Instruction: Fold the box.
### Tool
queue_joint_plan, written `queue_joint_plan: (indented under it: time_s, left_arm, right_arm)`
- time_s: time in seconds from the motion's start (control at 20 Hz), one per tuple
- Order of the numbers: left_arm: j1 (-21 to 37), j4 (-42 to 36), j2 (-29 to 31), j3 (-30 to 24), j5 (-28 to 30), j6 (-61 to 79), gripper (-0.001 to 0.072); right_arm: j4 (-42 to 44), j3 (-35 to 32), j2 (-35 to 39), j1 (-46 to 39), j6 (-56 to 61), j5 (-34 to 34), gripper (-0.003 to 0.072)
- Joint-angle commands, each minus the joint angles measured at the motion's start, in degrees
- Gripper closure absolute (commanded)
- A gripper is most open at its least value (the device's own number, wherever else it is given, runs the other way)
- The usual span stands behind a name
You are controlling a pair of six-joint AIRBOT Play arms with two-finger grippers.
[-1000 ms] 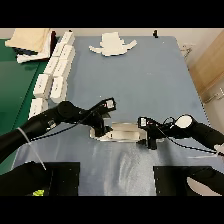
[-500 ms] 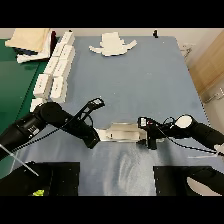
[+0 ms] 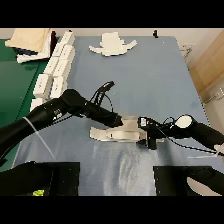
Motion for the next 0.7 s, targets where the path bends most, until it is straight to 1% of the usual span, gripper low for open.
queue_joint_plan:
  time_s: [0.0,0.1,0.25,0.3,0.5,0.65]
  left_arm:
    - [-0.1,-1.6,-3.6,2.3,6.6,-4.2,0.0696]
    - [0.5,-1.6,-5.0,2.3,9.2,-7.0,0.0696]
    - [2.3,-0.7,-7.8,2.2,9.2,-9.6,0.0696]
    - [3.0,0.5,-9.0,2.2,8.5,-10.9,0.0696]
    - [3.8,4.9,-13.4,2.2,1.7,-14.8,0.0696]
    - [3.7,4.9,-15.5,2.2,1.4,-14.8,0.0696]
  right_arm:
    - [0.0,0.0,0.0,0.0,0.0,0.0,0.0139]
    - [0.0,0.0,0.0,0.0,0.0,0.0,0.0139]
    - [0.0,0.0,0.0,0.0,0.0,0.0,0.0139]
    - [0.0,0.0,0.0,0.0,0.0,0.0,0.0139]
    - [0.0,0.0,0.0,0.0,0.0,0.0,0.0139]
    - [0.0,0.0,0.0,0.0,0.0,0.0,0.0139]
